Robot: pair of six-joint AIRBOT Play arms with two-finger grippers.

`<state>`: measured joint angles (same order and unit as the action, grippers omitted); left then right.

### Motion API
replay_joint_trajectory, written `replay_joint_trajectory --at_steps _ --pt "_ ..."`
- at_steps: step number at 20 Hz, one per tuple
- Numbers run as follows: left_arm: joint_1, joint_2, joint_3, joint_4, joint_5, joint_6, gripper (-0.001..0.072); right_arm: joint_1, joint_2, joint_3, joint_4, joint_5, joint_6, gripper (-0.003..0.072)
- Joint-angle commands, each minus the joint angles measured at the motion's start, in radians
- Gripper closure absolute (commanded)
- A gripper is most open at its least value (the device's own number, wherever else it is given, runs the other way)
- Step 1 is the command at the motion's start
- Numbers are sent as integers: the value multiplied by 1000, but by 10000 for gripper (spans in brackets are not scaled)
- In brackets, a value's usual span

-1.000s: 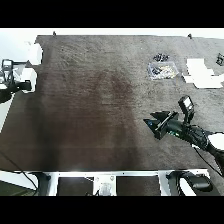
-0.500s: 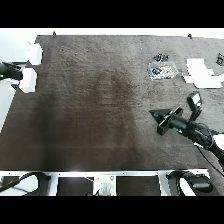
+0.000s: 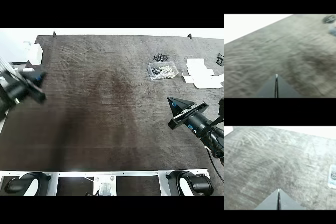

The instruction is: Fold the box and place the chain.

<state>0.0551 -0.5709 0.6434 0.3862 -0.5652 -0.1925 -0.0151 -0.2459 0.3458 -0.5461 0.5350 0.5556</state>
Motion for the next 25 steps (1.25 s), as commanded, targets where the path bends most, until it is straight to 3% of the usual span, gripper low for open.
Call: replay_joint_trajectory --at_steps 1,4,7,10,25 --pt "-146 194 -249 -73 158 47 696 0 60 -62 -50 -18 55 674" --pt "-171 256 -372 -84 153 44 695 0 152 -156 -50 -2 55 674" --pt "-171 264 -421 -84 153 44 693 0 257 -232 -50 0 55 673" --pt "-171 264 -429 -84 154 43 691 0 307 -265 -50 12 55 672" --pt "-171 264 -429 -84 161 43 690 1 306 -267 -50 14 54 672"
